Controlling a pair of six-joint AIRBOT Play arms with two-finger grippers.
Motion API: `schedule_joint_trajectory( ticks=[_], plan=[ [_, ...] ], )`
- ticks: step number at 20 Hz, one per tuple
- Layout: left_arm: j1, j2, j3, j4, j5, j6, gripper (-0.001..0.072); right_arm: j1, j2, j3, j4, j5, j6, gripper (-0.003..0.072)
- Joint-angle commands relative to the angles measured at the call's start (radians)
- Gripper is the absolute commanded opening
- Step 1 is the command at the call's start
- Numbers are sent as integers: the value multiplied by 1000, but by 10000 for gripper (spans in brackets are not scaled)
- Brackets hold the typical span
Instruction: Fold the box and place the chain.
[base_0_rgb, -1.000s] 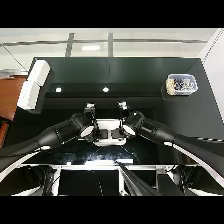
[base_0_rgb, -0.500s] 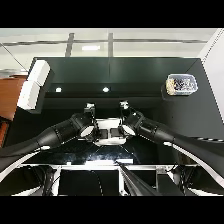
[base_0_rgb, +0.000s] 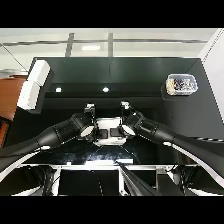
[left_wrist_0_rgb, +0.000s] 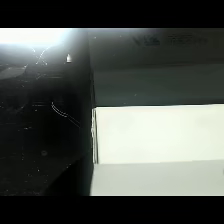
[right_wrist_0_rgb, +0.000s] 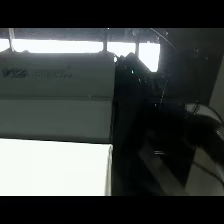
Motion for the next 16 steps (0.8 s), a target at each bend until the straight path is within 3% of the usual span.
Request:
schedule_joint_trajectory(
  ticks=[1,15,16],
  plan=[
    [0,0,0,-2,2,-2,28,1,3,3,-4,11,0,334],
    [0,0,0,-2,1,-2,28,0,4,43,-40,87,56,303],
    [0,0,0,-2,1,-2,28,0,5,43,-41,87,56,183]
  ],
)
